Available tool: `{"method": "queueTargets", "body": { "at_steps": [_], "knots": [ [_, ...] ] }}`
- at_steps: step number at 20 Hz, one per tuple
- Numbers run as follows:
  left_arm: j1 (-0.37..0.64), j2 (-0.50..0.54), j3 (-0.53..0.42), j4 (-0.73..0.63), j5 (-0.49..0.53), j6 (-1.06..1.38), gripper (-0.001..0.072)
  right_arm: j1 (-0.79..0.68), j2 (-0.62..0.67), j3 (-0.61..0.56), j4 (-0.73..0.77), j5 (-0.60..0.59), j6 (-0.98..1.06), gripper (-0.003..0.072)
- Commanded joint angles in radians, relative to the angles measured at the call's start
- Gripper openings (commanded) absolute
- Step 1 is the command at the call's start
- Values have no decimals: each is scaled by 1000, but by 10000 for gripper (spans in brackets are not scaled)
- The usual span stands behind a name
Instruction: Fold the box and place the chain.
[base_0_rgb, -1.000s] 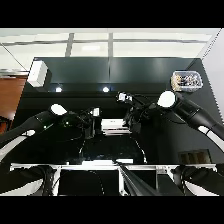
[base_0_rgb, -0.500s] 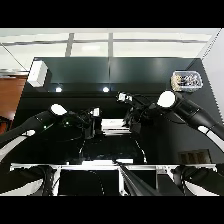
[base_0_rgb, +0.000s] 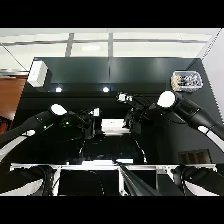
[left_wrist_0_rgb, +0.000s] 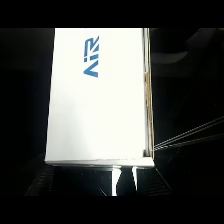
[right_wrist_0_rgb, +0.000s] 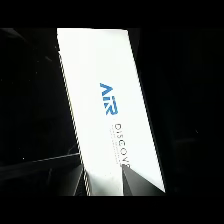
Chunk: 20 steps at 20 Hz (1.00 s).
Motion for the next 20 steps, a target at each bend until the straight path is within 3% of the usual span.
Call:
{"method": "queueTargets", "body": {
  "at_steps": [1, 9, 13, 14, 15, 16, 18, 20],
  "knots": [
    [0, 0, 0, 0, 2, -1, 397, 1, -1, -2, 1, 10, 10, 284],
    [0, 0, 0, 0, 2, 0, 397, 0, 2, -30, 4, -6, 37, 284],
    [0, 0, 0, 0, 2, -1, 397, -25, 46, 34, 5, 99, 224, 283],
    [0, 0, 0, 0, 2, 0, 397, -48, 66, 36, 4, 106, 314, 225],
    [0, 0, 0, 0, 2, 0, 397, -75, 77, 34, 5, 117, 399, 83],
    [0, 0, 0, 0, 2, -1, 397, -105, 78, 21, 23, 127, 491, 14],
    [0, 0, 0, 0, 2, -1, 397, -147, 77, -60, 184, 123, 528, 12],
    [0, 0, 0, 0, 2, 0, 397, -163, 70, -182, 499, 97, 423, 5]
  ]
}}
